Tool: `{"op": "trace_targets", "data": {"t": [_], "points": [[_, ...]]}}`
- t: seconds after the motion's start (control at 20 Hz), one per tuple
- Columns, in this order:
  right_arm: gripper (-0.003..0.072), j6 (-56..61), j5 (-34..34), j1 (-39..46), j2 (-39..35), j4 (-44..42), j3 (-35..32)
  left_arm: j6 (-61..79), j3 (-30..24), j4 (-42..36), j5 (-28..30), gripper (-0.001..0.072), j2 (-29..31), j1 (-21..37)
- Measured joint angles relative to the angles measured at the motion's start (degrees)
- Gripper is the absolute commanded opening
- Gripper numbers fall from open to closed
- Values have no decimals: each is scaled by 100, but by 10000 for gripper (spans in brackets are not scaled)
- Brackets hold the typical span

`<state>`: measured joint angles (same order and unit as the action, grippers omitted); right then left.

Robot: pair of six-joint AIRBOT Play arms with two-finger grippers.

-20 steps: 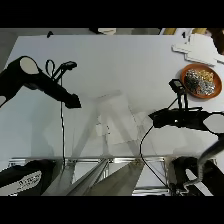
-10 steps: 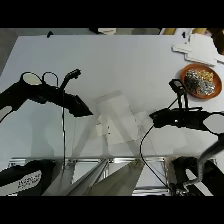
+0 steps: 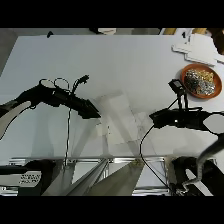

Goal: Fold the box and place the chain.

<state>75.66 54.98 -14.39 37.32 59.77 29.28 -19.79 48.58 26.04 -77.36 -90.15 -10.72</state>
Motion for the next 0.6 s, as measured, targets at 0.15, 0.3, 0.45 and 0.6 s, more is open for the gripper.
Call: {"op": "trace_targets", "data": {"t": [0.15,0.3,0.45,0.6], "points": [[20,0,2,0,0,0,0,254,-2,-337,120,639,-247,-170],[20,2,7,0,0,0,0,568,-2,-734,391,637,-367,-479],[20,0,13,0,0,2,0,726,0,-944,673,356,-417,-726],[21,0,15,0,0,9,0,791,0,-1043,813,93,-433,-831]]}}
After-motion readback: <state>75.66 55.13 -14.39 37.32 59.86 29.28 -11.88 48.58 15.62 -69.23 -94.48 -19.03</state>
